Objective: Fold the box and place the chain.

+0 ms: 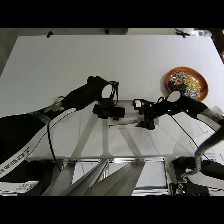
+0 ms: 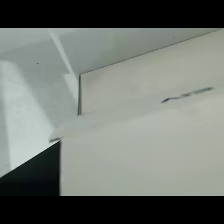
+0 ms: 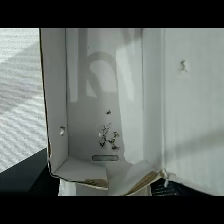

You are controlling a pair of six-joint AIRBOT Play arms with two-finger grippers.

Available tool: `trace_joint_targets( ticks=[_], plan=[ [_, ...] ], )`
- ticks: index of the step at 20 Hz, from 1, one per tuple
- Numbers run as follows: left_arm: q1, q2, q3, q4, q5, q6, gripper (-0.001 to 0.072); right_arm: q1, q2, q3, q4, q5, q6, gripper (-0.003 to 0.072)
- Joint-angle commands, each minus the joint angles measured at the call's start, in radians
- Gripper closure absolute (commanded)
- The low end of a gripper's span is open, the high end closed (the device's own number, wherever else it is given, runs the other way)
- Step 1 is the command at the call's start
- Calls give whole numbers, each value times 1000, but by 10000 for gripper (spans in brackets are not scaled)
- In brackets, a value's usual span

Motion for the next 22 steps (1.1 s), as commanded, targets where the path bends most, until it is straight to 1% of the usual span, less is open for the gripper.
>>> trace_joint_targets(
  ticks=[1, 4, 6, 7, 8, 14, 20, 22],
  plan=[
    [-5, -51, 53, 1, -63, -65, 299, 0, 0, 0, 0, 0, 0, 353],
    [-10, -77, 53, 23, -102, -165, 306, 0, 0, 0, 0, 0, 0, 353],
    [-19, -78, 53, 62, -93, -241, 431, 0, 0, 0, 0, 0, 0, 353],
    [-21, -79, 53, 63, -90, -261, 506, 0, 0, 0, 0, 0, 0, 353],
    [-25, -79, 53, 63, -84, -269, 512, 0, 0, 0, 0, 0, 0, 353],
    [-51, -88, 51, 63, -40, -283, 500, 0, 0, 0, 0, 0, 0, 353],
    [-61, -89, -15, 64, -16, -283, 501, 0, 0, 0, 0, 0, 0, 353],
    [-63, -89, -20, 63, 19, -283, 504, 0, 0, 0, 0, 0, 0, 353]
  ],
)
